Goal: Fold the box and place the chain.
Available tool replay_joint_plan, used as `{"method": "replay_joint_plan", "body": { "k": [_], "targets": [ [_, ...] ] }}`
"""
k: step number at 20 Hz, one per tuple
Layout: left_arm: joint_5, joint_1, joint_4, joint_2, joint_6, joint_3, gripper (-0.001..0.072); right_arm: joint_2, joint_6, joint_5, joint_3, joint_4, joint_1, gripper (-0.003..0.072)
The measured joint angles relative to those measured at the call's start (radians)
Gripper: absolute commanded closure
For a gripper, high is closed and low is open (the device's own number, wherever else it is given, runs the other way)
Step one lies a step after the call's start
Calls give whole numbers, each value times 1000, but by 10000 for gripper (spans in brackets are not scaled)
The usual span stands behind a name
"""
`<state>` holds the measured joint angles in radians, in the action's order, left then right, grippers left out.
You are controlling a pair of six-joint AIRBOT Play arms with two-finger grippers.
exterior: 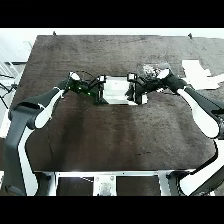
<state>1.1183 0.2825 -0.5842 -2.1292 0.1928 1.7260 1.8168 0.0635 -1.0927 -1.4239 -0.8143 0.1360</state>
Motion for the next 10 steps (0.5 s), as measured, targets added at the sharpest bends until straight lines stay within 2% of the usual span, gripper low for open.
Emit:
{"method": "replay_joint_plan", "body": {
  "k": [1,2,4,5,10],
  "targets": [
    [0,0,0,0,0,0,84,3,0,2,0,5,2,293],
    [0,0,0,0,0,0,84,6,1,6,0,10,3,248],
    [-1,0,1,0,-1,0,84,8,5,11,0,15,4,213],
    [-1,0,1,0,-1,0,84,10,8,14,0,18,4,121],
    [-2,0,1,0,-2,0,84,11,18,21,0,21,5,114]
  ]
}}
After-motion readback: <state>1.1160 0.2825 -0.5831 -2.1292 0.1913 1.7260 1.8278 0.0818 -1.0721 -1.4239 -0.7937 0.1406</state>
